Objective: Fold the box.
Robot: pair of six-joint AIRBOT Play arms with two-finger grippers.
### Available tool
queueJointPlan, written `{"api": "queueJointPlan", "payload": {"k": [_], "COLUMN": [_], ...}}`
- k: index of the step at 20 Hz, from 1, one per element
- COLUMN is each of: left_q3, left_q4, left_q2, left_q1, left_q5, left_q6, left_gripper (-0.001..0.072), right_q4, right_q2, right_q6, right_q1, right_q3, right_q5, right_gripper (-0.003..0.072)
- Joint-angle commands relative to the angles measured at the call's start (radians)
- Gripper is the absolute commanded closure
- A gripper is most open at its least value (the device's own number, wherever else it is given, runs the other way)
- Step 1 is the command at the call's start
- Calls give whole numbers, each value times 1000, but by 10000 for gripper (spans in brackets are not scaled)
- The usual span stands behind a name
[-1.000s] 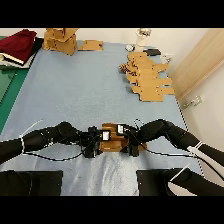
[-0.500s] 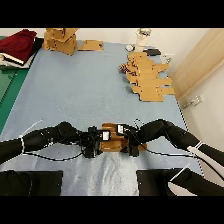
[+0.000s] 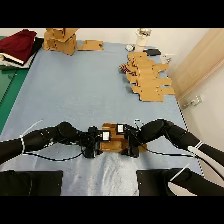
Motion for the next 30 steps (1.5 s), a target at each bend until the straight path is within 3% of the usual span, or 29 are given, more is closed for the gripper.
{"api": "queueJointPlan", "payload": {"k": [1, 9, 13, 15, 18, 20, 23, 27, 30], "left_q3": [0, 0, 0, 0, 0, 0, 0, 1, 1], "left_q4": [0, 0, -1, 0, 0, -1, 0, 10, 155], "left_q2": [0, 0, 0, 0, 0, 0, 0, 3, 24], "left_q1": [1, 1, 1, 1, 1, 1, 1, 1, 2], "left_q5": [1, 1, 1, 1, 1, 1, 2, 1, 1], "left_q6": [-5, -5, -5, -5, -5, -5, -4, -92, -227], "left_gripper": [258, 258, 258, 258, 258, 258, 258, 258, 258], "right_q4": [-38, -321, -354, -346, -253, -180, -143, -126, -96], "right_q2": [19, 151, 211, 239, 265, 265, 265, 265, 265], "right_q6": [63, 186, 318, 594, 1237, 1462, 1531, 1532, 1579], "right_q1": [0, 0, 0, 0, 0, 1, 1, 1, 1], "right_q3": [20, 72, 74, 76, 76, 76, 75, 75, 75], "right_q5": [-99, -69, -80, -107, -211, -236, -243, -111, -66], "right_gripper": [-31, -29, -28, -28, -27, -27, -28, -26, -26]}}
